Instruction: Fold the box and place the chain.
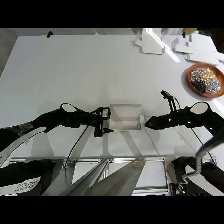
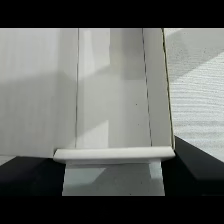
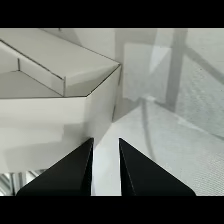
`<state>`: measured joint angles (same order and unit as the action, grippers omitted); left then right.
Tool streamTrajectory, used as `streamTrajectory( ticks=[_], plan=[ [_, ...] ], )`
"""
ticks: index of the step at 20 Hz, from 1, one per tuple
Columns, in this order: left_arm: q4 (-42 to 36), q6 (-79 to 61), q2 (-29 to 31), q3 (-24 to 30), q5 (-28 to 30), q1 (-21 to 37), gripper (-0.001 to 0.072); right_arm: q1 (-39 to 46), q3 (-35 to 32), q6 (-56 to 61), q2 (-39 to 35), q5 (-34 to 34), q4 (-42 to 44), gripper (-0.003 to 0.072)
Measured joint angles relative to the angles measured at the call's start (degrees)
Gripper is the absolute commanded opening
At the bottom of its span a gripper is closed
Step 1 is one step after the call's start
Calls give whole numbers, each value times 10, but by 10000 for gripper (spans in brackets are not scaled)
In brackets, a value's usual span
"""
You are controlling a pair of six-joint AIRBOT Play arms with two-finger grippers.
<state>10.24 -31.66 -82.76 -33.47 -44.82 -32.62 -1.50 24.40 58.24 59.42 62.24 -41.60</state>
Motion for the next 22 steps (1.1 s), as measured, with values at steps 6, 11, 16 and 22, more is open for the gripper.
streamTrajectory(
  ticks=[6, 11, 16, 22],
  plan=[
    [0, 0, 0, 0, 0, 0, 209, -13, 0, 3, -27, -4, 10, 310],
    [0, 0, 0, 0, 0, 0, 209, -57, 0, 37, -28, -51, 16, 368],
    [0, 0, 0, 0, 0, 0, 209, -100, 10, 100, -28, -87, -3, 367],
    [0, 0, 0, 0, 0, 0, 209, -191, 68, 316, -10, -111, -160, 357]
  ],
)
